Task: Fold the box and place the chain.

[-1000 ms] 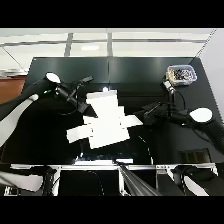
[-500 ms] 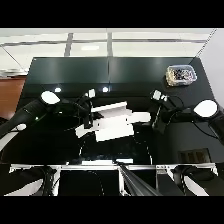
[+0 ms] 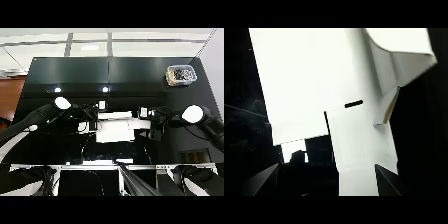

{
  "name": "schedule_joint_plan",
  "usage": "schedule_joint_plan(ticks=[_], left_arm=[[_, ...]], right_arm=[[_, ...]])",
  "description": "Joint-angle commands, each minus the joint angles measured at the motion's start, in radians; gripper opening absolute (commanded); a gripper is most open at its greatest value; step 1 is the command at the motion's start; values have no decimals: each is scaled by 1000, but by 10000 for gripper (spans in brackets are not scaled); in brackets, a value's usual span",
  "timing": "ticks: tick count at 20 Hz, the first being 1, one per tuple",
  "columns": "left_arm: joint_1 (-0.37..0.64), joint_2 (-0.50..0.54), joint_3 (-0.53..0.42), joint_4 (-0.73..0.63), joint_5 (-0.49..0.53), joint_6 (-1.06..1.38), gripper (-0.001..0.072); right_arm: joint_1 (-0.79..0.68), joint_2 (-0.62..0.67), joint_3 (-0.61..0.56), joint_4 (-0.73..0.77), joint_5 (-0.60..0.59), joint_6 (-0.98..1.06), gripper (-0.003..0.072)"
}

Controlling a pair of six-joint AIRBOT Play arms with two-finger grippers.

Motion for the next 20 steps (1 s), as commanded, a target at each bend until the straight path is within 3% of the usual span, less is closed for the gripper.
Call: schedule_joint_plan(ticks=[1,9,11,14,20], left_arm=[[-5,-19,0,23,22,-3,25],[-5,-42,0,23,-5,-10,25],[-5,-42,0,22,-5,-10,25],[-5,-42,0,22,-4,-10,25],[-5,-42,0,23,-5,-10,25]], right_arm=[[37,-8,-66,6,-96,-11,681],[105,-10,-159,14,-180,-68,681],[105,-11,-160,82,-192,-111,680],[138,-44,-178,213,-303,-208,680],[213,-108,-178,264,-366,-239,680]])
